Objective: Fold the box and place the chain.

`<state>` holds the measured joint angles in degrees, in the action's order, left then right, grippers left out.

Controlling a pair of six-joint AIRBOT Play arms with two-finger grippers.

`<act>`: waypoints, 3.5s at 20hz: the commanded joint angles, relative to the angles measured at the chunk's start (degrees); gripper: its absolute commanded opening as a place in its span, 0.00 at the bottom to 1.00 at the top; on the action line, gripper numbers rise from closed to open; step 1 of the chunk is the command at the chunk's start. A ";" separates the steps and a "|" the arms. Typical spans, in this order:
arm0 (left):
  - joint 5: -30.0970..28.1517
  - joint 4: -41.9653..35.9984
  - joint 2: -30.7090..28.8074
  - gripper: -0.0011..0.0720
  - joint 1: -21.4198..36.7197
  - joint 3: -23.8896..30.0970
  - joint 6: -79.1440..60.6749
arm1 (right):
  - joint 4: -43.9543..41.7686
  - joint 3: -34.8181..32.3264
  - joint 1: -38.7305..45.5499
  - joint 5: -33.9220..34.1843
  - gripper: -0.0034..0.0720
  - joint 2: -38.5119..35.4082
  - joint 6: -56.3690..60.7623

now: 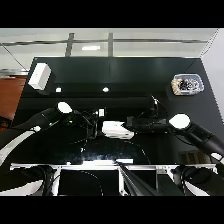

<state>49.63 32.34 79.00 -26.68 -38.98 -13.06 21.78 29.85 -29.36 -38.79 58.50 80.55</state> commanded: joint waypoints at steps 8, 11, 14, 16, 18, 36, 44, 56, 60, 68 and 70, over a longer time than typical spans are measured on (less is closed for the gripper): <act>0.00 0.00 0.04 0.55 -0.02 -0.02 0.00 | 3.26 -0.55 -2.29 1.73 0.07 6.05 1.68; 0.00 0.00 0.04 0.55 -0.02 -0.02 0.00 | 3.78 -0.48 -2.16 1.40 0.07 5.99 -0.07; 0.02 0.00 0.02 0.55 -0.02 -0.02 0.00 | 3.80 0.81 0.04 -3.06 0.07 4.31 -5.07; 0.02 0.00 0.02 0.55 -0.02 -0.02 0.00 | 3.82 1.99 3.26 -7.65 0.07 1.55 -6.86; 0.00 0.00 0.02 0.55 -0.02 -0.02 0.00 | 4.63 3.39 7.50 -12.85 0.07 -1.64 -7.58; 4.37 13.62 -8.66 0.98 -5.14 -6.69 22.12 | 29.09 8.81 32.48 -20.22 0.07 -11.28 -7.43; 4.90 13.20 3.50 0.98 -13.33 -19.71 30.73 | 32.89 8.81 32.46 -19.45 0.07 -11.28 -5.75; 6.75 13.31 6.32 0.98 -13.29 -20.02 31.30 | 32.89 8.76 32.46 -18.51 0.07 -11.28 -5.79; 3.76 16.04 7.28 0.98 -14.21 -20.00 30.82 | 32.89 8.76 32.46 -17.94 0.07 -11.28 -5.79; -5.70 21.66 8.24 0.98 -18.27 -19.93 30.38 | 32.87 8.76 32.46 -16.94 0.07 -11.28 -5.79; -5.42 22.08 9.05 0.98 -18.64 -19.93 30.32 | 32.85 8.76 32.46 -16.33 0.07 -11.28 -5.77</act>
<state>45.58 53.23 87.33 -44.53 -58.94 17.47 54.68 38.59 3.07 -55.90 47.24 74.76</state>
